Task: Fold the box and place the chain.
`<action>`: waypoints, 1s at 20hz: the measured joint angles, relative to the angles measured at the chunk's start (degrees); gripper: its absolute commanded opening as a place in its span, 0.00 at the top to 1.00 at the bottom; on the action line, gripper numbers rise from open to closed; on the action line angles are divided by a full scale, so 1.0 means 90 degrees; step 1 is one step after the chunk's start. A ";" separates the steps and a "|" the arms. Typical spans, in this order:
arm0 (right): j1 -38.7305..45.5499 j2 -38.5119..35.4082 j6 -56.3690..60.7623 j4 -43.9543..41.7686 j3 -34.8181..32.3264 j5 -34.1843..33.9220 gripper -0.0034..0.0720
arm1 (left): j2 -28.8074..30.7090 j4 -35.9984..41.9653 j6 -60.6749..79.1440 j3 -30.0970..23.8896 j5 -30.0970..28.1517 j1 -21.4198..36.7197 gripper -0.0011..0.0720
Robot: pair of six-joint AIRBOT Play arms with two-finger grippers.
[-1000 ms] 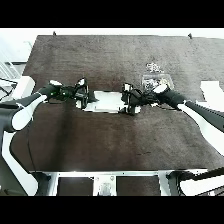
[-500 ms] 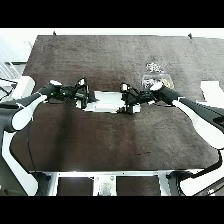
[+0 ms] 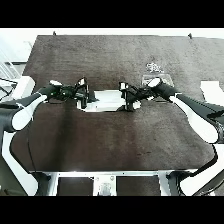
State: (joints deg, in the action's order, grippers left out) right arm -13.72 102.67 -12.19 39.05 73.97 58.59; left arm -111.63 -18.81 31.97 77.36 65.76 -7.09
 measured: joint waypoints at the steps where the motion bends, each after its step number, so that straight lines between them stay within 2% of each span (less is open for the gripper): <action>1: 0.0007 0.0039 0.0000 0.0005 0.0049 0.0056 0.02 | 0.0000 0.0000 0.0000 0.0000 0.0000 0.0000 0.96; 12: 0.0376 0.0678 -0.0100 -0.0461 0.0719 0.0780 0.02 | 0.0000 0.0002 -0.0005 0.0000 -0.0002 0.0000 0.96; 20: 0.0391 0.0923 -0.0427 -0.0697 0.0855 0.1095 0.03 | 0.0000 0.0000 0.0000 0.0000 0.0005 0.0000 0.96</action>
State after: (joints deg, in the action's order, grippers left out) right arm -10.20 110.98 -16.03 32.77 81.67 68.45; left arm -111.63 -18.81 31.97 77.36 65.80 -7.09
